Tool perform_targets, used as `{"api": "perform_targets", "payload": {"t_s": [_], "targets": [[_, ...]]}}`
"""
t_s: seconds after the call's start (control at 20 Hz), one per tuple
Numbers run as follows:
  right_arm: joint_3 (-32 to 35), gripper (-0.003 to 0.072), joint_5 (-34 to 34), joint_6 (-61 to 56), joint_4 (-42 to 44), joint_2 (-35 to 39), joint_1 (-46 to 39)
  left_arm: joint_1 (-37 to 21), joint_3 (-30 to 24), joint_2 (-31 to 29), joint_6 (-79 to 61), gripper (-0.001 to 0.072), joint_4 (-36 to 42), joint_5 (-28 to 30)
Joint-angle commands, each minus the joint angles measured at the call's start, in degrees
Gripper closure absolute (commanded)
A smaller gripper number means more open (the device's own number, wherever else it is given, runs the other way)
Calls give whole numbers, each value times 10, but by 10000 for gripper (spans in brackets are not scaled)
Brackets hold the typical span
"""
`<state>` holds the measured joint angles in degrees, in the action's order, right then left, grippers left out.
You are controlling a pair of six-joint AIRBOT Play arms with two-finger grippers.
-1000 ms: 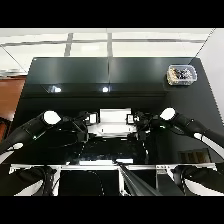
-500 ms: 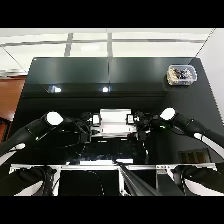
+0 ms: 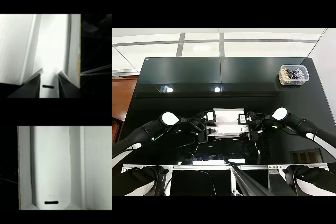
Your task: Fold the box and place the chain.
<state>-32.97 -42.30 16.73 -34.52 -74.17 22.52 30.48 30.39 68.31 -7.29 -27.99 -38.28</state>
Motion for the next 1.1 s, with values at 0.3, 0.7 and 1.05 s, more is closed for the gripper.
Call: {"api": "perform_targets", "payload": {"t_s": [0.3, 0.7, 1.05], "targets": [[0, 370, 0, 0, 0, 0, 0, 2, 0, 24, 0, 542, 30, 2], [0, 370, 0, 0, 0, 0, 0, -11, 15, -4, 96, 585, -23, -33], [0, 370, 0, 0, 0, 0, 0, -160, 50, -140, 531, 682, -313, -206]]}}
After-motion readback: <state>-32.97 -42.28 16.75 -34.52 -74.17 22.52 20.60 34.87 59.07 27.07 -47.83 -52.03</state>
